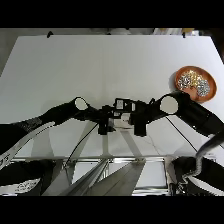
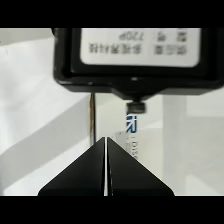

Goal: Fold the box and place the chain.

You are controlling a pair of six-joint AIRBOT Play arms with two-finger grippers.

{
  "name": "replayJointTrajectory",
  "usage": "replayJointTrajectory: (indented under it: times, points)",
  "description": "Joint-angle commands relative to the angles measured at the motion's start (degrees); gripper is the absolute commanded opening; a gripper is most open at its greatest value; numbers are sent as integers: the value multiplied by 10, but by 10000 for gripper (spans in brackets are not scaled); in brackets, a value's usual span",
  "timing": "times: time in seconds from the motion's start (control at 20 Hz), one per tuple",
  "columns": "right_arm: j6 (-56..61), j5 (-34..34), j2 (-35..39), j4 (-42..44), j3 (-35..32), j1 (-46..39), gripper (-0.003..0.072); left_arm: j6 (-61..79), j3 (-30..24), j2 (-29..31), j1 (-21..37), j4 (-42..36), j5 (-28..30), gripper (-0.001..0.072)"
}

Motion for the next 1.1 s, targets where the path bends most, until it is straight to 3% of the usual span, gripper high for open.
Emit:
replayJointTrajectory:
  times: [0.0, 1.05]
  points:
    - [2, -12, 2, 3, -2, 0, 17, 0, 0, 0, 0, 0, 0, 272]
    - [28, -46, -18, 32, -57, 0, 17, 0, 0, 0, 0, 0, 0, 272]
